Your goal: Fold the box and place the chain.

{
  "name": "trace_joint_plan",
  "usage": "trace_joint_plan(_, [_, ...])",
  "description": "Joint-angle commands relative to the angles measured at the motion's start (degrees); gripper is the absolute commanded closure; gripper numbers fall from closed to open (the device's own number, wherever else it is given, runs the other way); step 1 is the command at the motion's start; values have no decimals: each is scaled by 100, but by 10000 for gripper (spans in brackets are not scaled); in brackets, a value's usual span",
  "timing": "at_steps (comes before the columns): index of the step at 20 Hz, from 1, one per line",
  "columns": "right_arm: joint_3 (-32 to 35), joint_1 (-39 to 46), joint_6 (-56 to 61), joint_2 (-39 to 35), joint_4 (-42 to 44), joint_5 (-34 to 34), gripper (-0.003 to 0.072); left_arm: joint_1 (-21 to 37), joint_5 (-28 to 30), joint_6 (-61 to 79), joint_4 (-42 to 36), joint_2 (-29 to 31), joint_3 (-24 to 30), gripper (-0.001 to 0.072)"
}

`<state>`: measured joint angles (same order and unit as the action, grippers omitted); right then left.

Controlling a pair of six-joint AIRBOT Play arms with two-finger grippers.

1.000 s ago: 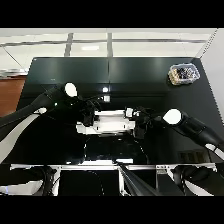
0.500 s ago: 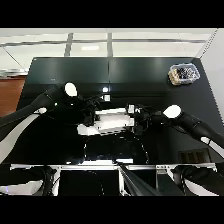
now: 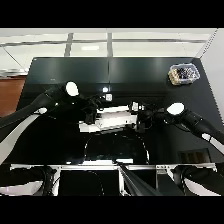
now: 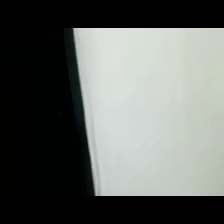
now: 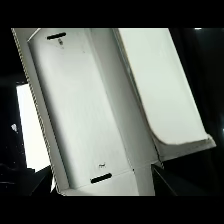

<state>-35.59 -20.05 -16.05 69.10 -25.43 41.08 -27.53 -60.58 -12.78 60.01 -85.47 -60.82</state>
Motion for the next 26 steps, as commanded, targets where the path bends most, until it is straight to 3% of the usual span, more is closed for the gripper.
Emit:
trace_joint_plan(1, [-146,17,-94,2,31,28,-18,-103,0,57,107,2,-22,683])
trace_joint_plan(19, [-245,144,-70,4,-227,625,-18,-101,-83,55,103,2,-26,683])
trace_joint_plan(26, [-188,90,-101,125,-225,579,-18,-31,372,87,-208,31,-26,685])
